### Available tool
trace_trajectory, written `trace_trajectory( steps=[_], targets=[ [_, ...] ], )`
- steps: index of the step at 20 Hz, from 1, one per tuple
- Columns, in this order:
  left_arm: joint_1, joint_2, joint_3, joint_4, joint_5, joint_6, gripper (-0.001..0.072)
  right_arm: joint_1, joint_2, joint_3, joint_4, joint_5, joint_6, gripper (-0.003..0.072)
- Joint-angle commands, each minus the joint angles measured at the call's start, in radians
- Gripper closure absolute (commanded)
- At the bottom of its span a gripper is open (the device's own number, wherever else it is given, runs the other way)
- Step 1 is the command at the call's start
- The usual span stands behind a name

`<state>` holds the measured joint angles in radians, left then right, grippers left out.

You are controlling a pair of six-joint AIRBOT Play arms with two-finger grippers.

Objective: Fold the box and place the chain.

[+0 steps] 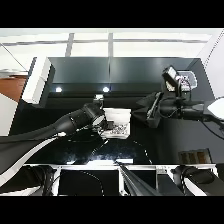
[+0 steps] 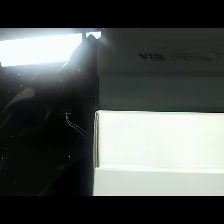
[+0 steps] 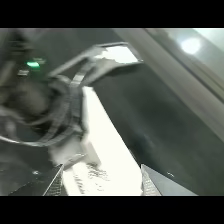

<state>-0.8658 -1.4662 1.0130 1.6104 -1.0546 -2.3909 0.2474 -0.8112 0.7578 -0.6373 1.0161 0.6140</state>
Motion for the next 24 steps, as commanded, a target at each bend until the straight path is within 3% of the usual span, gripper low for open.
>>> trace_trajectory(
  steps=[1, 2, 3, 5, 6, 10, 13, 15, 19, 21, 24],
  targets=[
    [-0.001, 0.000, 0.005, -0.004, -0.001, -0.020, 0.0680, -0.115, 0.000, 0.018, -0.026, 0.030, 0.075, 0.0151],
    [0.000, 0.000, 0.010, -0.005, 0.000, -0.027, 0.0675, -0.140, 0.000, 0.018, -0.029, 0.044, 0.084, 0.0151],
    [0.000, 0.000, 0.019, -0.004, -0.002, -0.026, 0.0595, -0.156, 0.000, 0.018, -0.029, 0.055, 0.086, 0.0151],
    [0.000, 0.001, 0.055, -0.007, -0.045, -0.022, 0.0184, -0.169, 0.000, 0.018, -0.044, 0.063, 0.085, 0.0150],
    [0.000, 0.002, 0.082, -0.006, -0.079, 0.008, 0.0129, -0.169, 0.000, 0.018, -0.062, 0.056, 0.086, 0.0150],
    [0.000, 0.028, 0.176, -0.006, -0.235, 0.329, 0.0130, -0.169, 0.000, 0.018, -0.075, 0.055, 0.093, 0.0150],
    [0.011, 0.121, 0.174, 0.000, -0.356, 0.592, 0.0131, -0.169, 0.000, 0.018, -0.075, 0.082, 0.117, 0.0150],
    [0.071, 0.213, 0.174, -0.091, -0.397, 0.720, 0.0131, -0.169, 0.000, 0.018, -0.075, 0.113, 0.135, 0.0150],
    [0.301, 0.409, 0.117, -0.342, -0.386, 1.028, 0.0131, -0.169, 0.000, 0.018, -0.075, 0.126, 0.139, 0.0150],
    [0.471, 0.484, 0.036, -0.450, -0.373, 1.157, 0.0132, -0.169, 0.000, 0.018, -0.074, 0.129, 0.139, 0.0150],
    [0.685, 0.544, -0.142, -0.715, -0.234, 1.414, 0.0133, -0.169, 0.000, 0.018, -0.074, 0.132, 0.139, 0.0150]
  ],
)
